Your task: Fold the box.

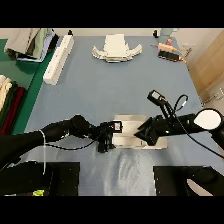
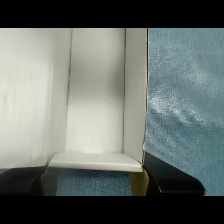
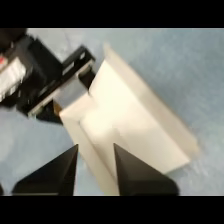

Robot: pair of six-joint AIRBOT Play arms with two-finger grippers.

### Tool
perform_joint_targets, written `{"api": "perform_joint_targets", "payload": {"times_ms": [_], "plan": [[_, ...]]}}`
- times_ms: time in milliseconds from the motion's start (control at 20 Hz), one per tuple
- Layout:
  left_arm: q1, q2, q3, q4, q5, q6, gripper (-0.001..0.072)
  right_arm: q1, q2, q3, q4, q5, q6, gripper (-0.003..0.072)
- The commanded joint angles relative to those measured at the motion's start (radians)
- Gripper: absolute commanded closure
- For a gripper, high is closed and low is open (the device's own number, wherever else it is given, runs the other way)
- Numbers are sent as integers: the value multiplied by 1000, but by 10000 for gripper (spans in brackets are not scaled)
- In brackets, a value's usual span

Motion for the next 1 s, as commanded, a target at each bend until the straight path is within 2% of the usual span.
{"api": "perform_joint_targets", "payload": {"times_ms": [0, 50, 100, 400, 550, 600, 650, 700, 850, 950], "plan": [[0, 0, 1, 0, 0, 0, 227, 1, 101, -68, -155, 121, -68, 158], [0, 0, 1, 0, 0, 0, 226, 1, 118, -95, -204, 122, -131, 96], [0, 0, 1, 0, 0, 0, 226, 1, 135, -115, -247, 121, -181, 80], [0, 0, 1, 0, 0, 0, 227, 1, 169, -173, -368, 108, -268, 84], [0, 0, 1, 0, 0, 0, 227, 1, 169, -195, -368, 29, -318, 87], [0, 0, 1, 0, 0, 0, 226, 1, 168, -203, -357, -14, -346, 104], [0, 0, 1, 0, 0, 0, 227, 1, 164, -208, -338, -45, -375, 188], [0, 0, 1, 0, 0, 0, 227, 1, 156, -209, -312, -65, -400, 226], [0, 0, 1, 0, 0, 0, 227, 2, 121, -211, -260, -99, -459, 243], [0, 0, 1, 0, 0, 0, 227, 2, 95, -214, -235, -122, -485, 329]]}}
